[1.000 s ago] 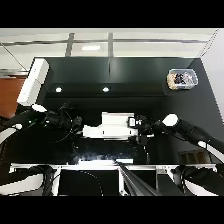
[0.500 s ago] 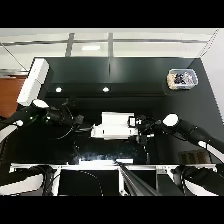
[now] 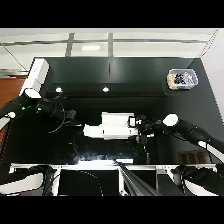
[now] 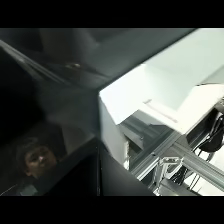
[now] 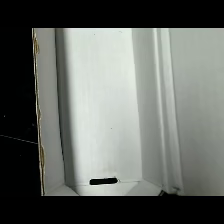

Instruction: Fold the box and place the chain.

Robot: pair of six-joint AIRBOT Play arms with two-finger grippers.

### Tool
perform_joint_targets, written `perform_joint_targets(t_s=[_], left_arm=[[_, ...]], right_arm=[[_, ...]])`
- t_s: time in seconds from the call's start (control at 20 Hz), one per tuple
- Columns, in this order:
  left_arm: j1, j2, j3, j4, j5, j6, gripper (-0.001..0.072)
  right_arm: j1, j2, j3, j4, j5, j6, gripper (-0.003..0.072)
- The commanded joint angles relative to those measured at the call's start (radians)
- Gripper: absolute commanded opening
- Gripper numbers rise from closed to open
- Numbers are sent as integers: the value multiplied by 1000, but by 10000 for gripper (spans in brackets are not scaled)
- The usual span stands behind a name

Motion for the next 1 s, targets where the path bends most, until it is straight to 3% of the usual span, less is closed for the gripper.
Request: perform_joint_targets(t_s=[0.0, 0.2, 0.4, 0.65, 0.8, 0.95], left_arm=[[67, 1, -19, 21, 10, -13, 26], [123, 0, -129, -17, 74, -35, 25], [24, -2, -232, -125, 162, -12, 25], [-154, -12, -231, -225, 292, -13, 25], [-176, -24, -231, -223, 294, -10, 26], [-174, -24, -230, -310, 274, 96, 26]], right_arm=[[0, 0, 0, 0, 1, 0, 469], [0, 0, 0, 0, 1, 0, 468], [0, 0, 0, 0, 1, 0, 468], [0, 0, 0, 0, 1, 0, 469], [0, 0, 0, 0, 1, 0, 468], [0, 0, 0, 0, 1, 0, 468]])
